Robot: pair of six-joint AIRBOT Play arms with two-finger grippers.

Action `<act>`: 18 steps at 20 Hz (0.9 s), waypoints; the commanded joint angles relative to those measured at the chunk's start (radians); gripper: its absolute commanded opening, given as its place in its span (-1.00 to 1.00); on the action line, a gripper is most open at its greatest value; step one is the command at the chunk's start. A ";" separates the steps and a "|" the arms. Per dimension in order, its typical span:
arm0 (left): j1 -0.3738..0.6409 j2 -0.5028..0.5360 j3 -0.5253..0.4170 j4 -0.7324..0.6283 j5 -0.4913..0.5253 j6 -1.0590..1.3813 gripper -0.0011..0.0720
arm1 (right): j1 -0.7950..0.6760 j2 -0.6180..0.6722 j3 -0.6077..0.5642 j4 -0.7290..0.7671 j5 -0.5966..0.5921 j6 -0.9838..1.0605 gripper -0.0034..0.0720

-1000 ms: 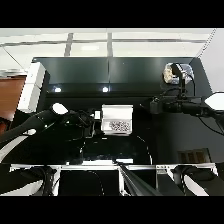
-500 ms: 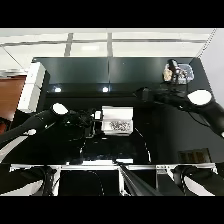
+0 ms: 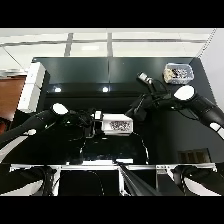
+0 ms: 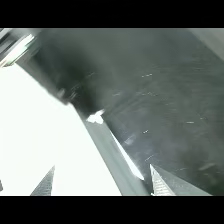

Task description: Fold the box and place the chain.

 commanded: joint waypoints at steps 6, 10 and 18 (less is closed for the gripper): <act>-0.001 -0.001 0.000 0.001 0.000 0.000 0.24 | 0.110 -0.006 0.016 -0.118 0.048 -0.274 0.96; -0.001 -0.001 0.000 0.001 0.000 0.000 0.24 | 0.117 -0.018 0.016 -0.122 0.061 -0.279 0.96; -0.001 -0.001 0.000 0.001 0.000 0.000 0.24 | 0.131 -0.039 0.016 -0.126 0.079 -0.279 -0.48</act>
